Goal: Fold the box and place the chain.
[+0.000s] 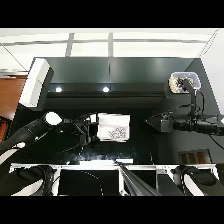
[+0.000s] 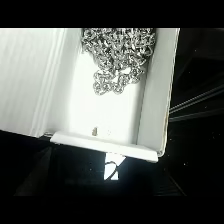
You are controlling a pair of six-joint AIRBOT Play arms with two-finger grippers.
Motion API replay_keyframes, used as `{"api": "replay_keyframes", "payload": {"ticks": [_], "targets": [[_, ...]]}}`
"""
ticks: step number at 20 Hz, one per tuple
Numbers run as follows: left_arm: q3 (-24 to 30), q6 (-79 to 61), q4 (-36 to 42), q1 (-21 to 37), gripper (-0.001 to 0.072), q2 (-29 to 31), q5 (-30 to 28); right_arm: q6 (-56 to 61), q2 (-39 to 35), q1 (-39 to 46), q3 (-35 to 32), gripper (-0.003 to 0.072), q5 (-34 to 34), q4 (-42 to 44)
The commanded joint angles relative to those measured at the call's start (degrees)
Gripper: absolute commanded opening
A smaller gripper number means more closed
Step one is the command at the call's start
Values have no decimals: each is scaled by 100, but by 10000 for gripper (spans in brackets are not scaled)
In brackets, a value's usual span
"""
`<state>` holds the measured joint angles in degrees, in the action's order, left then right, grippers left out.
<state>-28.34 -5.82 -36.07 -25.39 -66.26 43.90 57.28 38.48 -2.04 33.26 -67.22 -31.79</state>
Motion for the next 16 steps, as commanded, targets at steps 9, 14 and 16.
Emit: {"api": "replay_keyframes", "payload": {"ticks": [9, 14, 16], "targets": [[-31, -20, 74, -249, 704, -9, 221, 0, -4, -4, 7, 392, -2, 0], [-31, -28, 35, -249, 703, -9, 378, 0, -2, -4, 7, 392, -2, 0], [-31, -39, -52, -249, 704, -9, 420, -2, -2, -4, 7, 392, -2, 0]]}}
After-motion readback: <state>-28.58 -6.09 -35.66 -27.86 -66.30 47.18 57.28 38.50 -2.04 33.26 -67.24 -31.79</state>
